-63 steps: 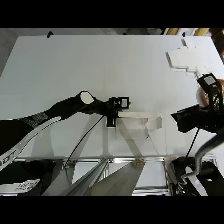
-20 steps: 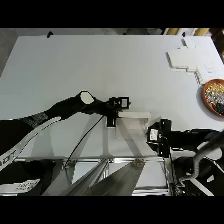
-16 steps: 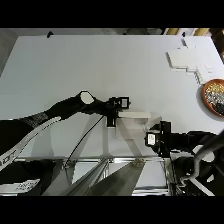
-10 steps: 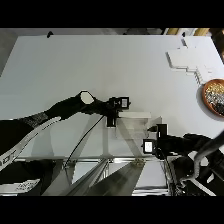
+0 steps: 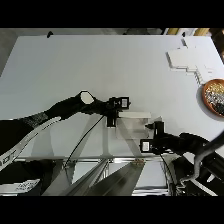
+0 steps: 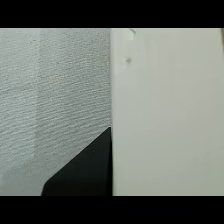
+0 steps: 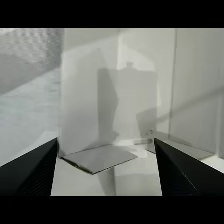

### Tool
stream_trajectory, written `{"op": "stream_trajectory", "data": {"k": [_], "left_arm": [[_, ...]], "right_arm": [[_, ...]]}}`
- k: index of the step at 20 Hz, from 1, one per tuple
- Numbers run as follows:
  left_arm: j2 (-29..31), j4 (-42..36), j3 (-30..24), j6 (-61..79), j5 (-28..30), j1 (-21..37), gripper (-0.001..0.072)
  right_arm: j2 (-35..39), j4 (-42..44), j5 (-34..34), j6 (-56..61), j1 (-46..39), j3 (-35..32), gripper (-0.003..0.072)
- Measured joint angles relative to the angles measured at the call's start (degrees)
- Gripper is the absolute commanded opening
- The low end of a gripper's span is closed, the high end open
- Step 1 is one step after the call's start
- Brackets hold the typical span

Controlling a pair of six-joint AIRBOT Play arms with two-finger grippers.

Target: Fold the box and place the chain.

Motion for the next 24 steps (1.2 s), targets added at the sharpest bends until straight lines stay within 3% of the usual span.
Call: {"op": "stream_trajectory", "data": {"k": [1, 10, 18, 24], "left_arm": [[0.0, 0.0, 0.0, 0.0, 0.0, 0.0, 0.0009], [0.0, 0.0, 0.0, 0.0, 0.0, 0.0, 0.0009], [0.0, 0.0, 0.0, 0.0, 0.0, 0.0, 0.0009], [0.0, 0.0, 0.0, 0.0, 0.1, 0.0, 0.0009]], "right_arm": [[-0.2, 0.3, 0.0, 0.0, -1.0, 0.6, 0.0593], [-2.8, 7.4, 4.4, -2.6, -12.7, 5.8, 0.0605], [-10.8, 27.9, 9.0, -25.2, -25.9, 6.7, 0.0605], [-17.6, 34.1, 10.7, -35.3, -32.5, 8.5, 0.0606]]}}
